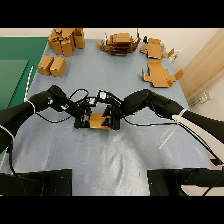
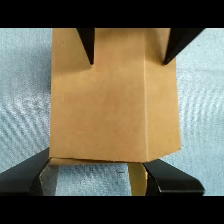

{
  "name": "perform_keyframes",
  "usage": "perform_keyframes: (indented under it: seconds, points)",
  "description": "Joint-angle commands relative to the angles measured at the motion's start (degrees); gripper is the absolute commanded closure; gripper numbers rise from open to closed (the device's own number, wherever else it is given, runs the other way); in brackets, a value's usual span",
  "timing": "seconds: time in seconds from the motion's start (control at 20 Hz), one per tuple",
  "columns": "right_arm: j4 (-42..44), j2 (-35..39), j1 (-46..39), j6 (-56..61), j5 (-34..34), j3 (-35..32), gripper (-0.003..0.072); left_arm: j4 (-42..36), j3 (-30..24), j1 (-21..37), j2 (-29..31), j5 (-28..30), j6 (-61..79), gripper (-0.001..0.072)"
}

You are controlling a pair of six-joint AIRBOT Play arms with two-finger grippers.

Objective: Fold the box.

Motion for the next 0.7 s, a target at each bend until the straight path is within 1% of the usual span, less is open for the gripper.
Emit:
perform_keyframes:
  seconds: [0.0,0.05,0.15,0.25,0.3,0.4,0.45,0.55,0.65]
  points:
    - [-0.8,0.0,0.1,0.8,2.7,0.0,0.028,0.0,0.0,0.0,0.0,0.0,0.1,0.0413]
    - [-1.0,0.0,0.1,0.8,2.8,0.0,0.0343,0.0,0.0,0.0,0.0,0.0,0.1,0.0413]
    - [-1.2,0.0,0.1,0.8,2.7,0.0,0.0398,0.0,0.0,0.0,0.0,0.0,0.1,0.0413]
    - [-1.2,0.1,0.1,0.8,2.5,0.0,0.0396,0.0,0.0,0.0,0.0,0.0,0.1,0.0413]
    - [-0.7,0.2,0.1,0.8,1.6,0.1,0.0376,0.0,0.0,0.0,0.0,0.0,0.1,0.0413]
    - [-0.5,0.3,0.1,0.8,-2.0,0.4,0.0176,0.0,0.0,0.0,0.0,0.0,0.1,0.0413]
    - [-0.5,0.4,0.1,0.8,-3.3,0.4,0.0152,0.0,0.0,0.0,0.0,0.0,0.1,0.0413]
    - [-0.6,0.4,0.2,0.9,-4.7,0.4,0.0152,0.0,0.0,0.0,0.0,0.0,0.1,0.0413]
    - [-1.0,0.4,0.5,2.6,-2.2,0.4,0.0152,0.0,0.0,0.0,0.0,0.0,0.1,0.0413]
